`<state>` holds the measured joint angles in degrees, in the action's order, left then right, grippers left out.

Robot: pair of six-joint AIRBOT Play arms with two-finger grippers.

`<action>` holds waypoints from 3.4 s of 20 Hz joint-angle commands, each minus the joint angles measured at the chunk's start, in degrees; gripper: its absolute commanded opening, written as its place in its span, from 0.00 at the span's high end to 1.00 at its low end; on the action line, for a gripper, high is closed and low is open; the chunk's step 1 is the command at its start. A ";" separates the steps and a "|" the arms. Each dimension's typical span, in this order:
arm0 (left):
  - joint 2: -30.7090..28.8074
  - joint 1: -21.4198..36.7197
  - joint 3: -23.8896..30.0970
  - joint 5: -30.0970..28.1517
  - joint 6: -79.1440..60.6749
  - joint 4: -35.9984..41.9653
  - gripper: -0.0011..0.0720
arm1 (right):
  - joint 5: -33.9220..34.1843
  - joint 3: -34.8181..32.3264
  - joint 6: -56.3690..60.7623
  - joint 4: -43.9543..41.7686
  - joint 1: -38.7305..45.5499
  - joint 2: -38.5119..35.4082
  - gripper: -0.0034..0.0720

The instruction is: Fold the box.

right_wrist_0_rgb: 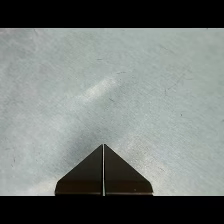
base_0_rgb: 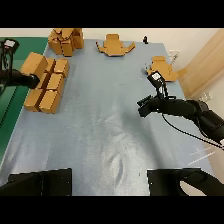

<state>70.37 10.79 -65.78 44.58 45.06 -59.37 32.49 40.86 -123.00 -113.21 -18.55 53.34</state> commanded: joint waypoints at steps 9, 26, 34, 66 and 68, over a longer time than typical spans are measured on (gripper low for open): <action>27.17 1.46 -20.15 2.43 12.11 -5.92 0.97 | 1.16 -0.13 2.58 -2.29 0.13 -0.09 0.95; 28.11 1.40 -20.28 8.98 8.83 -4.26 0.40 | 1.22 -0.13 2.58 -2.27 0.13 -0.07 0.95; 27.69 1.46 -21.99 7.93 8.09 -5.09 0.04 | 1.31 -0.17 2.60 -2.80 0.13 3.74 0.95; -17.90 -20.28 10.43 26.03 -3.04 14.82 0.96 | 7.06 4.76 2.56 -7.21 0.13 2.32 0.95; -18.01 -21.73 10.43 25.16 -3.04 14.91 0.96 | 7.06 4.76 2.56 -7.21 0.13 2.32 0.95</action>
<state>54.52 -7.64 -58.37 71.13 41.80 -44.95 39.35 45.56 -120.42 -120.64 -18.44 55.70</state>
